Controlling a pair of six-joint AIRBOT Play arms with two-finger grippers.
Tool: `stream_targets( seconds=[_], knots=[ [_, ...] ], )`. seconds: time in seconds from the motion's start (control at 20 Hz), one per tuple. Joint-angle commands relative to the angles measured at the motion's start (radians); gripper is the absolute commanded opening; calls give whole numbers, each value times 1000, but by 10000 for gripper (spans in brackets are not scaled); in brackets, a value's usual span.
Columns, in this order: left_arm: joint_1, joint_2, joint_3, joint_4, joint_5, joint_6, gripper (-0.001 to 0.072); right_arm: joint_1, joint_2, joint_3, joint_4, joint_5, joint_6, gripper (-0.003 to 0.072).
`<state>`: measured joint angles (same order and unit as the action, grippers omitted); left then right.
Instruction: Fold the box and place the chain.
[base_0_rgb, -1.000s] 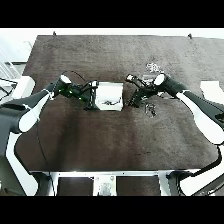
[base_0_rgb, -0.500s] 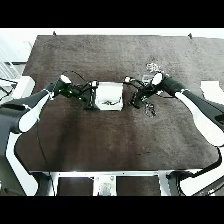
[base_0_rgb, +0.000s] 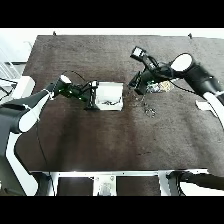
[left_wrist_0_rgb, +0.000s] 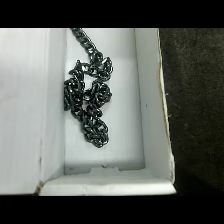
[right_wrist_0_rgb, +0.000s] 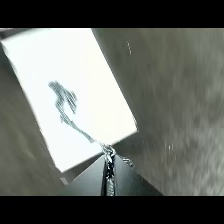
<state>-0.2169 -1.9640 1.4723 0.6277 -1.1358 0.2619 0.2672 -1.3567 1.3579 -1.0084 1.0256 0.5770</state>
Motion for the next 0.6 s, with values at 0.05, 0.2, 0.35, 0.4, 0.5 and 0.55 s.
stream_targets(
  seconds=[0.05, 0.2, 0.35, 0.4, 0.5, 0.55],
  knots=[
    [0, 0, 1, 1, 0, 0, 348, 84, 124, 2, 78, -79, 58, 15],
    [0, 0, 1, 0, 0, 0, 348, 139, 134, 8, 78, -101, 82, 16],
    [0, 0, 1, 0, 0, 0, 348, 169, 106, 7, 77, -140, 82, 15],
    [0, 0, 1, 0, -1, 0, 348, 171, 87, 8, 78, -154, 82, 15],
    [0, 0, 1, 1, -1, 0, 348, 173, 41, 8, 87, -176, 103, 15],
    [0, 0, 1, 0, -1, 0, 348, 174, 14, 8, 109, -182, 108, 15]
  ],
)
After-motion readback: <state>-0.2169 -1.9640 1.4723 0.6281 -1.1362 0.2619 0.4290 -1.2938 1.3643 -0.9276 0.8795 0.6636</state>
